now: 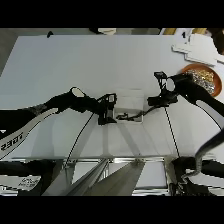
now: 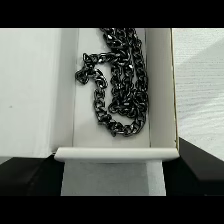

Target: Fold the box and place the chain.

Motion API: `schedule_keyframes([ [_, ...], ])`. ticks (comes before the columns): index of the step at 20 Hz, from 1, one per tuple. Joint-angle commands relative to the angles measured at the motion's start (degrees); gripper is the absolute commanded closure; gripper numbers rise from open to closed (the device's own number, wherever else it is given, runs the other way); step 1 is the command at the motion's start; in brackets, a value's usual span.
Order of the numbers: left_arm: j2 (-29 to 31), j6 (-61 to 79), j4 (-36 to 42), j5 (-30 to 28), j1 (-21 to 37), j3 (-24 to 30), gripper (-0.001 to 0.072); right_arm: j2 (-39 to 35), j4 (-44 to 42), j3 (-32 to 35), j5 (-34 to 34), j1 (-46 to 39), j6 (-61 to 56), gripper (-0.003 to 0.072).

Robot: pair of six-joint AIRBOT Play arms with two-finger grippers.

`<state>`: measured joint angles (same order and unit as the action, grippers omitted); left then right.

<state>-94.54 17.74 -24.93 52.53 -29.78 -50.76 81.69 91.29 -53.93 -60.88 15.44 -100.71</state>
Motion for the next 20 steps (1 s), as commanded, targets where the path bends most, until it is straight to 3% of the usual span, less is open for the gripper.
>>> schedule_keyframes([
  [1, 0.04, 0.00, 0.00, -0.02, 0.04, -0.07, 0.0500, 0.83, -0.04, 0.02, 0.00, -0.02, -0.04, 0.0506],
  [17, 0.04, 0.00, -0.02, -0.02, 0.04, -0.07, 0.0500, 1.60, -0.04, 0.13, -0.61, -0.02, -1.36, 0.0489],
  [18, 0.04, 0.00, 0.00, -0.02, 0.04, -0.07, 0.0500, 1.92, -0.04, 0.13, -0.59, -0.02, -1.44, 0.0499],
  [20, 0.04, 0.00, 0.00, -0.02, 0.04, -0.07, 0.0500, 2.03, -0.04, 0.13, -0.70, -0.02, -1.42, 0.0590],
])
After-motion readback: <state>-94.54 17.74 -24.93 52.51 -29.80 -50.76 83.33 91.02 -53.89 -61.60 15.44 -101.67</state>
